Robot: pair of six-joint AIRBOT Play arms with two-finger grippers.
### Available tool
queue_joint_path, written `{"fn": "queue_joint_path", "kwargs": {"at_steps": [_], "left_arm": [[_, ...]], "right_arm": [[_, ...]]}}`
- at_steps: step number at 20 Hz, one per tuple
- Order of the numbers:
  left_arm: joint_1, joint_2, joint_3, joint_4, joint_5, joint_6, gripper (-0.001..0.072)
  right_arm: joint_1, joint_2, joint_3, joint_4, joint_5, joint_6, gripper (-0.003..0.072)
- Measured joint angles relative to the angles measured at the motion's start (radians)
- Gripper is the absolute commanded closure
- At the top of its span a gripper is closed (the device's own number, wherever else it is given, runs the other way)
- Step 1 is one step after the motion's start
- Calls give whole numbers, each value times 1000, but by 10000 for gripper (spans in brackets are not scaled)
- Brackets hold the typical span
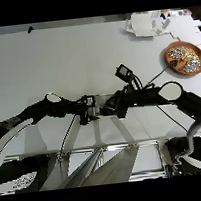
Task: Fold the box and place the chain.
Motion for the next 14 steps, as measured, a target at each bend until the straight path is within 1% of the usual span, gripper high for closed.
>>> {"fn": "queue_joint_path", "kwargs": {"at_steps": [1,3,6,7,9,10,12,14], "left_arm": [[0,0,0,0,0,0,560],[0,0,0,0,0,0,560],[0,0,0,0,0,0,560],[0,0,0,0,0,0,560],[0,0,0,0,0,0,560],[0,0,0,0,0,0,560],[0,0,0,0,0,0,560],[0,0,0,0,0,0,560]], "right_arm": [[3,-20,0,-8,-3,6,496],[8,-40,6,-19,-5,19,483],[-5,-51,76,-73,68,47,490],[-19,-53,120,-116,109,80,510],[-64,-55,219,-235,198,171,609],[-96,-56,267,-311,238,225,635],[-171,-57,332,-463,284,318,639],[-264,-69,368,-592,309,402,636]]}}
